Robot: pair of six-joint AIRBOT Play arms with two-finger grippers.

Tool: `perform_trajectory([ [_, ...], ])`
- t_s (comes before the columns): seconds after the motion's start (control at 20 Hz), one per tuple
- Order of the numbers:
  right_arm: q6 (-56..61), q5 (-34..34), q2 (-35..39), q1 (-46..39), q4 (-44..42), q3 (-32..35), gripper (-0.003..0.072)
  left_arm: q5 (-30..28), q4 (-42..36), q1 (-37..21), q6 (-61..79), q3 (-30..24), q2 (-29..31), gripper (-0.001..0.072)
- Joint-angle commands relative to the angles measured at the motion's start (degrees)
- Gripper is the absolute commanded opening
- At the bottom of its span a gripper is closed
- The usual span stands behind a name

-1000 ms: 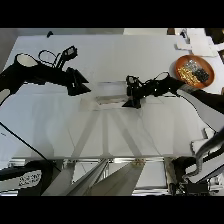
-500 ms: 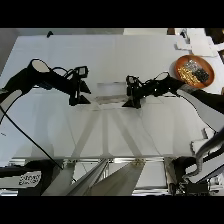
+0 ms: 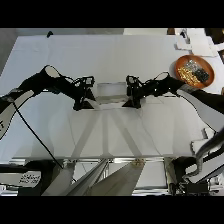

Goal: Fold the box and place the chain.

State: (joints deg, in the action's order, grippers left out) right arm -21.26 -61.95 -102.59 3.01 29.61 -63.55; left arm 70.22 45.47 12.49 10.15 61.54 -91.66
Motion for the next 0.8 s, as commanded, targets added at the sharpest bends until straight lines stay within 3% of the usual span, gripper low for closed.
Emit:
perform_trajectory([
  [0.0, 0.00, -0.02, -0.02, 0.02, -0.02, 0.00, 0.0406, 1.22, 0.26, -0.13, 0.02, -0.02, -0.22, 0.0434],
  [0.1, 0.00, -0.02, -0.02, 0.02, -0.02, 0.00, 0.0406, 1.97, 1.84, -1.05, -0.07, -0.02, -0.17, 0.0435],
  [0.25, 0.02, -0.02, -0.02, 0.02, -0.02, 0.00, 0.0406, -1.51, 2.36, -2.25, -0.07, -0.02, -0.20, 0.0440],
  [0.5, 0.00, -0.02, -0.02, 0.02, -0.02, -0.02, 0.0406, -3.96, -4.13, -1.29, 2.78, -0.04, -1.07, 0.0440],
  [0.75, 0.00, -0.02, -0.02, 0.02, -0.02, 0.00, 0.0406, -3.39, -4.33, -0.24, 3.61, -0.04, -2.14, 0.0434],
])
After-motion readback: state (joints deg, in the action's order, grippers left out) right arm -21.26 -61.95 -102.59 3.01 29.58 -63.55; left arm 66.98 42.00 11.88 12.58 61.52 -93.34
